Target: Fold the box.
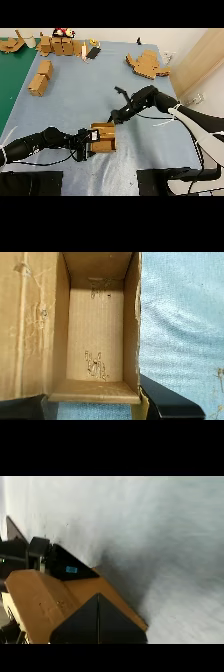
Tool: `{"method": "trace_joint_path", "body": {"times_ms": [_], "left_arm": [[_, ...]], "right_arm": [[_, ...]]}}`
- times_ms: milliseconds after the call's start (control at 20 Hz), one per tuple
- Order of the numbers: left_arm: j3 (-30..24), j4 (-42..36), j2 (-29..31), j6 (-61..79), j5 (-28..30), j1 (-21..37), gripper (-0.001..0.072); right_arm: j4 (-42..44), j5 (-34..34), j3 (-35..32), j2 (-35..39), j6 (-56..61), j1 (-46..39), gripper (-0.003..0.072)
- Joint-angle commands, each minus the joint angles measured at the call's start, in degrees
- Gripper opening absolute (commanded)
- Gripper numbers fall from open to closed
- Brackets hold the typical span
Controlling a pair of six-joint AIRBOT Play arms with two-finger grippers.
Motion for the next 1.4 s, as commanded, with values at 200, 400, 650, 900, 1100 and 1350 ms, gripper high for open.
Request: {"method": "trace_joint_path", "body": {"times_ms": [200, 400, 650, 900, 1100, 1350], "left_arm": [[0.0, 0.0, 0.0, 0.0, 0.1, 0.0, 0.0494], [0.0, 0.0, 0.0, 0.0, 0.1, 0.0, 0.0494], [0.0, 0.0, 0.0, 0.0, 0.1, 0.0, 0.0494], [0.0, 0.0, 0.0, 0.0, 0.1, 0.0, 0.0494], [0.0, 0.0, 0.0, 0.0, 0.1, 0.0, 0.0494], [0.0, 0.0, 0.0, 0.0, 0.1, 0.0, 0.0494]], "right_arm": [[2.4, 2.0, -9.0, 7.7, -8.0, 6.2, 0.0002], [2.4, 5.4, -16.9, 16.3, -13.4, 6.2, 0.0003], [-1.3, 19.5, -21.9, 26.1, -20.3, 11.9, 0.0004], [-13.7, 29.8, -22.7, 31.5, -20.6, 21.8, 0.0004], [-19.6, 39.2, -27.8, 37.0, -20.6, 30.3, 0.0004], [-29.3, 50.0, -33.2, 38.4, -20.6, 37.5, 0.0038]]}}
